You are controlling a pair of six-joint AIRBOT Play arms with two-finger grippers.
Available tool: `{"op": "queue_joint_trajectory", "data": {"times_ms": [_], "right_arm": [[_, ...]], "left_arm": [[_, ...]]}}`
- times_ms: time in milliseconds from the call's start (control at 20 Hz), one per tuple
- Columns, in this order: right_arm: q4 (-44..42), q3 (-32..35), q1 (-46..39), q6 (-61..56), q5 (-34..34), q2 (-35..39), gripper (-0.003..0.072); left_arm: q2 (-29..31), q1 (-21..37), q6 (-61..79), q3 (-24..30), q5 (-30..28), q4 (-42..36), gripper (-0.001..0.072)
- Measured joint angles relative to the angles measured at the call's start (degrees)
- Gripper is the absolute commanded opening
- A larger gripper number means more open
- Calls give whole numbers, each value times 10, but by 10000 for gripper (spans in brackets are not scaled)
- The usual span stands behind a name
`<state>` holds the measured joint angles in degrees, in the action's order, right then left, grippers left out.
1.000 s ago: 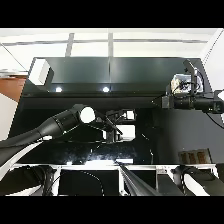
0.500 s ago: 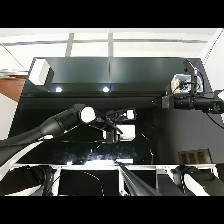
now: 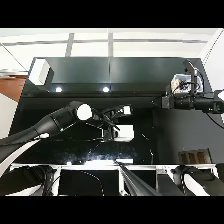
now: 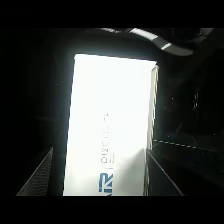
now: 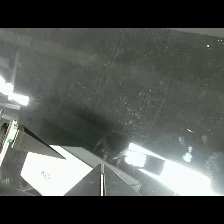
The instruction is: Fold the box and place the chain.
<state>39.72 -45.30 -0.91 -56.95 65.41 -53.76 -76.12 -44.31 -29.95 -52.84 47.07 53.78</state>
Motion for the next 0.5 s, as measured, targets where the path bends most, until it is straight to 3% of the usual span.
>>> {"op": "queue_joint_trajectory", "data": {"times_ms": [500], "right_arm": [[0, 0, 0, 0, -1, 0, 26]], "left_arm": [[-8, 3, -5, 0, 26, 0, 707]]}}
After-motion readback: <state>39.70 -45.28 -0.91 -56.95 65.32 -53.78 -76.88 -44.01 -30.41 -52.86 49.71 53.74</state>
